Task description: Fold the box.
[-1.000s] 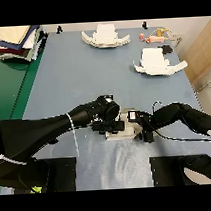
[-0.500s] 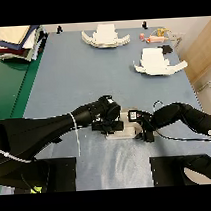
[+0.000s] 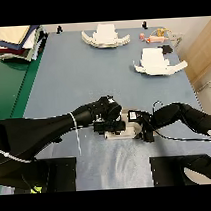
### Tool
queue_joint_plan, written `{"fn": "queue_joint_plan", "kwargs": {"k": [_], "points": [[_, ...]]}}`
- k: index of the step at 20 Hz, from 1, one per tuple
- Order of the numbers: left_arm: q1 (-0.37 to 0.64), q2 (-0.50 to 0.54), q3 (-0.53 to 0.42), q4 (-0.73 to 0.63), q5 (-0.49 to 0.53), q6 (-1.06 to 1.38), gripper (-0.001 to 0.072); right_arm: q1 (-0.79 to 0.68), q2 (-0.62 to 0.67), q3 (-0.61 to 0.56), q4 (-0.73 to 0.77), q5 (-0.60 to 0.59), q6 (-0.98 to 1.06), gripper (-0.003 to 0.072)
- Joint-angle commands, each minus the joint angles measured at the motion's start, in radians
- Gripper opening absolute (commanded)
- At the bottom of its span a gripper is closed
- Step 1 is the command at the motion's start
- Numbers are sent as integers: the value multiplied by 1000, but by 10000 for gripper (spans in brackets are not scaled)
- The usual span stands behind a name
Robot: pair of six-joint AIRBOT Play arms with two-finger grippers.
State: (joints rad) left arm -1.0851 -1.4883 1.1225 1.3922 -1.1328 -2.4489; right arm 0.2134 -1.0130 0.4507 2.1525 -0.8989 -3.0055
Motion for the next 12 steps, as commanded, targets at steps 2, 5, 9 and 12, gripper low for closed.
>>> {"fn": "queue_joint_plan", "kwargs": {"k": [2,5,9,12], "points": [[4,0,32,19,-56,-5,447,0,0,1,0,0,2,543],[8,1,48,29,-57,-5,446,0,0,1,0,0,2,543],[8,2,48,29,-101,-5,446,0,0,1,0,0,2,543],[8,2,48,29,-109,-5,250,0,0,1,0,0,2,543]]}}
